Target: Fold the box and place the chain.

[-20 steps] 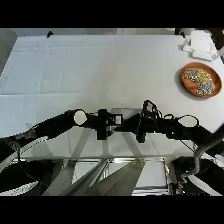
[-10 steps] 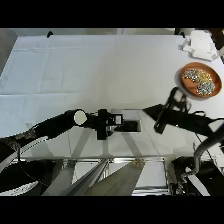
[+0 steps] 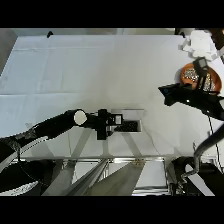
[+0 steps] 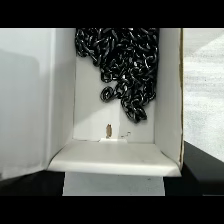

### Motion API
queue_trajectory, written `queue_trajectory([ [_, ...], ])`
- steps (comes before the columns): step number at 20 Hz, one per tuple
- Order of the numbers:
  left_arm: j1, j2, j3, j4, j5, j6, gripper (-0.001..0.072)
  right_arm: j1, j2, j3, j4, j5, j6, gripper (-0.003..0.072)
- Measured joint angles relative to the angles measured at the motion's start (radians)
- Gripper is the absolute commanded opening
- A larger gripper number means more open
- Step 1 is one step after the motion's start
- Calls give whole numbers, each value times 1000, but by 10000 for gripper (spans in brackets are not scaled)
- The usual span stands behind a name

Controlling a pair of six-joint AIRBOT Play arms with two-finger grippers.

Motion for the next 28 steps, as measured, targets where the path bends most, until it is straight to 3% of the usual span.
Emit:
queue_trajectory([
  [5,0,0,0,0,0,0,348,113,-244,132,-9,85,-162,13],
  [10,0,0,0,0,0,0,348,211,-389,177,-18,278,-328,13],
  [16,0,0,0,0,0,0,348,291,-388,185,-19,447,-386,19],
  [17,0,0,0,0,0,0,348,296,-379,185,-31,465,-389,74],
  [19,0,0,0,0,0,0,348,303,-362,181,-53,486,-391,270],
  [20,0,0,0,0,0,0,348,305,-352,175,-63,490,-393,315],
  [25,0,0,0,0,0,0,348,340,-328,117,-107,450,-393,343],
  [28,0,0,0,0,0,0,348,375,-324,93,-145,396,-388,297],
])
